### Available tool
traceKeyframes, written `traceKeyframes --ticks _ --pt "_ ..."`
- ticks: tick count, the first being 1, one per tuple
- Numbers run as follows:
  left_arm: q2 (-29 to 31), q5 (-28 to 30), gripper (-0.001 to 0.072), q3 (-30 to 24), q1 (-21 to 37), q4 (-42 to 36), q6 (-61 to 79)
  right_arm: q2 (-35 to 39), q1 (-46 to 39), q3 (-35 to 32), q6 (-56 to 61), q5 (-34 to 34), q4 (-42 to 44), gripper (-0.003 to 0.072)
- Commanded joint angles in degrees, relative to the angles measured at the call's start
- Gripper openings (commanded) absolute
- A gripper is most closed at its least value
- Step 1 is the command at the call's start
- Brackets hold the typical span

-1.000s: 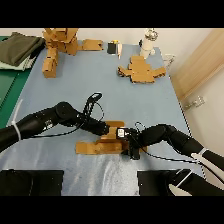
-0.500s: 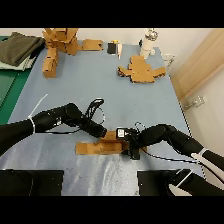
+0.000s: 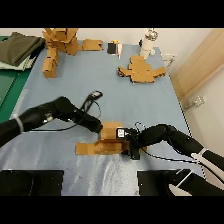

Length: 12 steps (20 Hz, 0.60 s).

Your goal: Fold the box.

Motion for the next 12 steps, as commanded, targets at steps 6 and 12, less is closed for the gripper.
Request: traceKeyframes --ticks 6,12 --pt "22.4 -20.8 0.007 -10.6 9.2 2.2 32.6 0.0 0.0 0.0 0.0 0.0 0.0 0.0558" --pt "20.1 -15.0 0.0697 -15.2 1.7 5.8 42.1 0.0 0.0 0.0 0.0 0.0 0.0 0.0558"
